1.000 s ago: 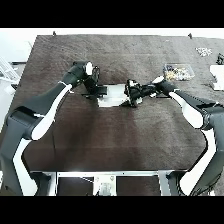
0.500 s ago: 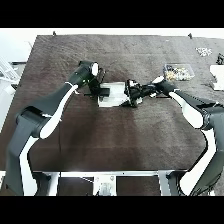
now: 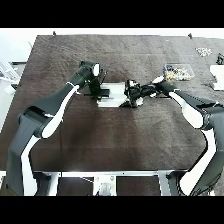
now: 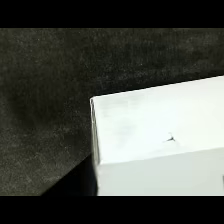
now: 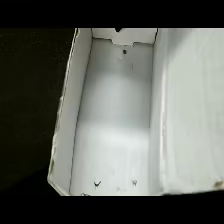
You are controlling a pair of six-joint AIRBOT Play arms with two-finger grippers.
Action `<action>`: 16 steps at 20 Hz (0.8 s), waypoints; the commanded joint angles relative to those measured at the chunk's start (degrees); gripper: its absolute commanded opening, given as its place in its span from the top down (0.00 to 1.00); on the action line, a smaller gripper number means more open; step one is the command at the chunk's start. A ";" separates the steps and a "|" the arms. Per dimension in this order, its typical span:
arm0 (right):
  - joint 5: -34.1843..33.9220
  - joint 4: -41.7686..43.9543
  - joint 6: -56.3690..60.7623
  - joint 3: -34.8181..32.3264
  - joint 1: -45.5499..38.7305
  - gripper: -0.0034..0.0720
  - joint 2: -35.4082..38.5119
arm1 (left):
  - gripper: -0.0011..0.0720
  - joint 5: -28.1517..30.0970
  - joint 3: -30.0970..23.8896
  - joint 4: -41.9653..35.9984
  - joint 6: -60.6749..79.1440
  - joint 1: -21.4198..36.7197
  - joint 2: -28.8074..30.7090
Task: Fold the box and place the chain.
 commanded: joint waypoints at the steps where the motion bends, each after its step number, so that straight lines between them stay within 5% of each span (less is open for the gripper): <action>1: 0.50 0.09 0.17 0.00 -0.04 0.20 0.00 | 0.15 0.66 0.11 -0.59 0.00 -0.02 0.02; 2: 0.50 0.09 0.17 0.00 -0.04 0.20 0.00 | 0.07 0.61 0.17 -0.63 0.31 -0.02 0.20; 16: 0.50 0.09 0.17 0.00 -0.04 0.20 0.00 | 0.07 -5.75 0.63 -0.68 23.04 7.85 15.30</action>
